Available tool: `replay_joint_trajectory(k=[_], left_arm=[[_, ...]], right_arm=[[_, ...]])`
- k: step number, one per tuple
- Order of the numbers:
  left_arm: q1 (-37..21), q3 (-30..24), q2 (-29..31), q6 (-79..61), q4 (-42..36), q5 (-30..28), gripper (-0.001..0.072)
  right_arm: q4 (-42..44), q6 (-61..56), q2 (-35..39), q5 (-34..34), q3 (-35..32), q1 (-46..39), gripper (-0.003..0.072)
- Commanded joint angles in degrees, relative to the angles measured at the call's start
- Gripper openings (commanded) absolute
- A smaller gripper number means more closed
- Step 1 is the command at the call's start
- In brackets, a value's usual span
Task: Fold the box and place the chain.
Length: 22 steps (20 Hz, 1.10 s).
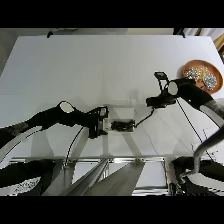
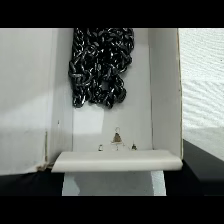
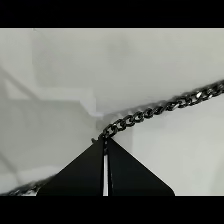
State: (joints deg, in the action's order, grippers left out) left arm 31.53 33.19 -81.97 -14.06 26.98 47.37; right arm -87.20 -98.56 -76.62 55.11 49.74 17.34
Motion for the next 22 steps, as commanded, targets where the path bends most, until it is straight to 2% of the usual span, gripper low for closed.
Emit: replay_joint_trajectory(k=[1,5,11,16,22], left_arm=[[0.0,-0.02,0.02,0.0,0.0,-0.02,0.0275],[0.0,-0.02,0.02,0.0,0.02,-0.02,0.0275],[0.0,-0.02,0.02,0.0,0.02,-0.02,0.0275],[0.0,-0.02,0.02,0.0,0.0,-0.02,0.0275],[0.0,-0.02,0.02,0.0,0.02,0.0,0.0275]], right_arm=[[-1.55,0.04,5.51,-0.09,0.0,5.97,0.0005],[-1.55,-1.14,16.02,1.03,0.0,12.02,0.0005],[-1.55,-4.17,29.2,7.23,0.0,16.72,0.0005],[-1.51,-5.2,34.42,11.82,0.0,18.56,0.0005],[-1.51,-8.2,38.38,13.0,0.0,26.69,0.0005]])
